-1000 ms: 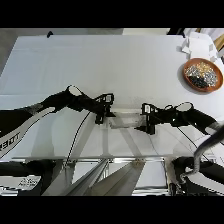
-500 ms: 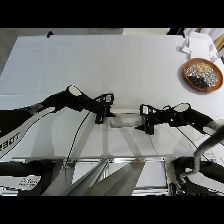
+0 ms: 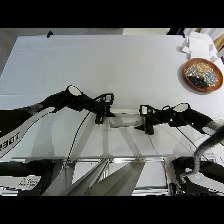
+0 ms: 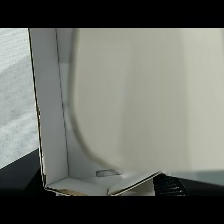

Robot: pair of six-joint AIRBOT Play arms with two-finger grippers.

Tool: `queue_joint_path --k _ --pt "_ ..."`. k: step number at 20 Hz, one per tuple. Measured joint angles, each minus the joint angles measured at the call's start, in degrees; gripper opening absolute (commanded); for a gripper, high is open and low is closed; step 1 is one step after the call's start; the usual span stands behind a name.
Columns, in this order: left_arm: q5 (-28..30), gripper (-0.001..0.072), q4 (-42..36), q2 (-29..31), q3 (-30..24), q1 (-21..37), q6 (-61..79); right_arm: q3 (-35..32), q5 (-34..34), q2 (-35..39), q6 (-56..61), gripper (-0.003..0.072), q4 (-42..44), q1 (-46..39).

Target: Fold the box and place the chain.

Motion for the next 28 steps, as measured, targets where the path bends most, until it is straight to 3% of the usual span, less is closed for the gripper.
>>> queue_joint_path --k 26,27,28 --pt "0.0 0.0011 -0.4 0.0 0.0 0.0 -0.2 0.0 0.1 0.0 0.2 0.0380 -0.1 0.0" --pt "0.0 0.0042 -0.5 0.0 0.0 0.0 -0.2 0.0 0.1 0.0 0.2 0.0380 -0.1 0.0" --pt "0.1 0.0182 -0.5 0.0 0.0 0.0 -0.2 0.0 0.1 0.0 0.2 0.0380 -0.1 0.0"
